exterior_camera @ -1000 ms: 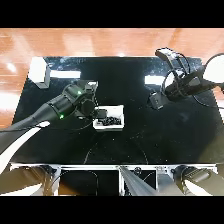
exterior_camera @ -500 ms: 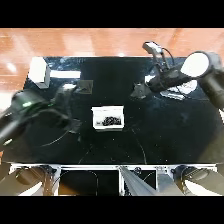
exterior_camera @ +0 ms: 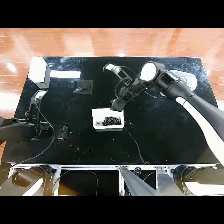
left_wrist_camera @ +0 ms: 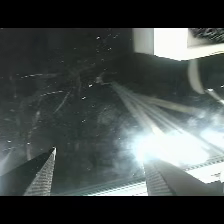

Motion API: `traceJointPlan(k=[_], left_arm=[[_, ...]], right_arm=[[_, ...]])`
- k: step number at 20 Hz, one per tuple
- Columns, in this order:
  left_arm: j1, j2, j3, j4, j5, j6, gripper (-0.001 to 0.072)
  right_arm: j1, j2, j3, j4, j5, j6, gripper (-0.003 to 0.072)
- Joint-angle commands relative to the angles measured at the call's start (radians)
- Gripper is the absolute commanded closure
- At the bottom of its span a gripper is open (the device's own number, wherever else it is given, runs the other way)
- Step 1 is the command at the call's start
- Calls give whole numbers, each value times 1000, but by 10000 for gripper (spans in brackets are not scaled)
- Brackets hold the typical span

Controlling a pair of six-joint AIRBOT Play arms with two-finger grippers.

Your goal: Fold the box and place the chain.

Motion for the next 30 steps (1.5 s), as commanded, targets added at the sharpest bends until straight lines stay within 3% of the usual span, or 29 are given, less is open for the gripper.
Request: traceJointPlan(k=[1, 8, 18, 21, 22, 25, 29, 30], left_arm=[[10, -1, -10, -58, 0, -1, 78], [4, -1, -10, -64, -31, -13, 78], [4, -1, -10, -64, -55, -12, 78], [4, -1, -10, -63, -55, -12, 78], [4, -1, -10, -63, -55, -12, 78], [4, -1, -10, -63, -55, -12, 78], [4, -1, -10, -63, -57, -12, 78], [4, -1, -10, -63, -57, -11, 78]], right_arm=[[13, -50, 5, 85, 92, -108, -5], [17, -50, 6, 60, 90, -219, -5], [125, -50, 6, -164, 82, -280, -5], [156, -50, 6, -193, 58, -266, 35], [163, -50, 6, -193, 49, -266, 94], [173, -50, 6, -192, 48, -266, 150], [173, -49, 6, -188, 59, -257, 152], [173, -49, 6, -188, 64, -250, 221]])
